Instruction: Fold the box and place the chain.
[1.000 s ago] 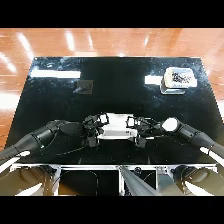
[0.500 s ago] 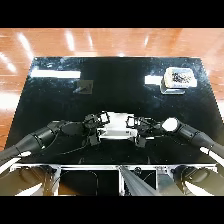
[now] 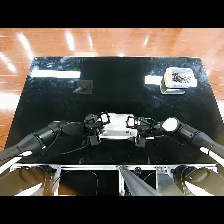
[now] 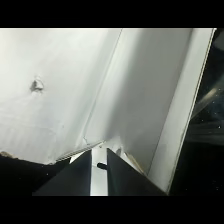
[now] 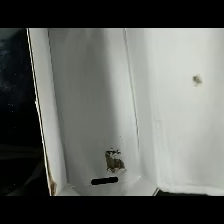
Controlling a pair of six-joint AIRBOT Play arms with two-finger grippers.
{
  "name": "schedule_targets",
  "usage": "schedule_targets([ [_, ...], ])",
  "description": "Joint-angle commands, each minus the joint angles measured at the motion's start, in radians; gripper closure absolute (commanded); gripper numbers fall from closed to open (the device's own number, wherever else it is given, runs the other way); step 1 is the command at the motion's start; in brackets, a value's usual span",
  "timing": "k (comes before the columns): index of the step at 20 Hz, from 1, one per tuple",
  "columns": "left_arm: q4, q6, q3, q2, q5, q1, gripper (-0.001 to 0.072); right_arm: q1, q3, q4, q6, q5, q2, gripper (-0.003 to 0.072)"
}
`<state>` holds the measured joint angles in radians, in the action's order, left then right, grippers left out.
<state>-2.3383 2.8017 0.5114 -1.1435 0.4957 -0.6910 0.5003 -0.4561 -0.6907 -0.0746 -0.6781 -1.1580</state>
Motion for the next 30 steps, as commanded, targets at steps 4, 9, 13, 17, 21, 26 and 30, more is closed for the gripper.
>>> schedule_targets([
  [4, -0.001, -0.002, 0.001, -0.001, -0.003, -0.009, 0.0341, 0.0, 0.0, 0.0, 0.0, 0.0, 0.0, 0.0178],
  [9, 0.011, -0.007, 0.001, 0.016, -0.005, -0.002, 0.0693, 0.0, 0.0, 0.001, 0.0, -0.001, 0.0, 0.0178],
  [13, 0.044, -0.126, 0.001, 0.068, -0.003, 0.054, 0.0694, 0.0, 0.0, 0.001, 0.0, -0.004, 0.0, 0.0178],
  [17, 0.061, -0.206, 0.001, 0.154, 0.017, 0.133, 0.0694, 0.0, 0.0, 0.001, 0.0, -0.013, 0.0, 0.0178],
  [21, 0.111, -0.394, 0.001, 0.212, 0.068, 0.239, 0.0694, 0.0, 0.0, 0.001, 0.0, -0.014, 0.0, 0.0178],
  [26, 0.172, -0.697, 0.0, 0.211, 0.323, 0.428, 0.0693, 0.0, 0.0, 0.0, 0.0, -0.014, 0.0, 0.0178],
  [30, 0.267, -0.784, -0.001, 0.21, 0.48, 0.553, 0.0694, 0.0, 0.0, -0.002, -0.001, -0.014, 0.0, 0.0178],
])
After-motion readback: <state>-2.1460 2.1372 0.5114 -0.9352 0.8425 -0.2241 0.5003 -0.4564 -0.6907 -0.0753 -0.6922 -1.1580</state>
